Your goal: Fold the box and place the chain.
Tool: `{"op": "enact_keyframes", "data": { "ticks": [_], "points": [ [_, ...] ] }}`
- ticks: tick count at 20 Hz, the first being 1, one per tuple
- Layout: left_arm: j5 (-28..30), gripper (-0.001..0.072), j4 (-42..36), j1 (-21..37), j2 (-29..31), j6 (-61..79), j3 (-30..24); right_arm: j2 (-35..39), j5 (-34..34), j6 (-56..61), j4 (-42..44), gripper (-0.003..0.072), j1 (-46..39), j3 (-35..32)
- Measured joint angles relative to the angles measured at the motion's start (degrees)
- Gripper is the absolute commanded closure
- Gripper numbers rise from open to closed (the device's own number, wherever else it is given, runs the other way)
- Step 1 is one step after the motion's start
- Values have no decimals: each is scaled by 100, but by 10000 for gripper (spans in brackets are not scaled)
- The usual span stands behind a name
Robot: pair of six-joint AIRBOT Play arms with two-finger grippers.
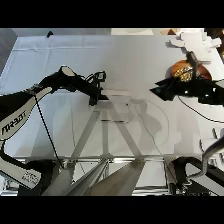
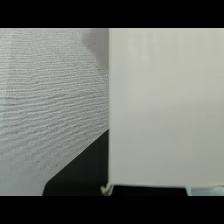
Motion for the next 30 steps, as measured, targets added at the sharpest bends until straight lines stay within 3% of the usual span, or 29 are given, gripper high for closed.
{"op": "enact_keyframes", "data": {
  "ticks": [6, 9, 14, 24, 30],
  "points": [
    [0, 698, 2, 0, 0, 0, 0, 0, -42, -1840, -721, 52, 949, 0],
    [0, 698, 4, -2, 0, 0, 0, -2, -144, -2271, -1104, -18, 1309, -2],
    [0, 698, 4, -4, 0, 0, 0, -179, -634, -2986, -1226, -26, 1523, -402],
    [0, 698, 4, -4, 0, -2, 0, -636, -1432, -3399, -678, -25, 1631, -1104],
    [0, 697, 4, -4, 0, 0, 0, -664, -2208, -3427, -531, -24, 2232, -1434]
  ]
}}
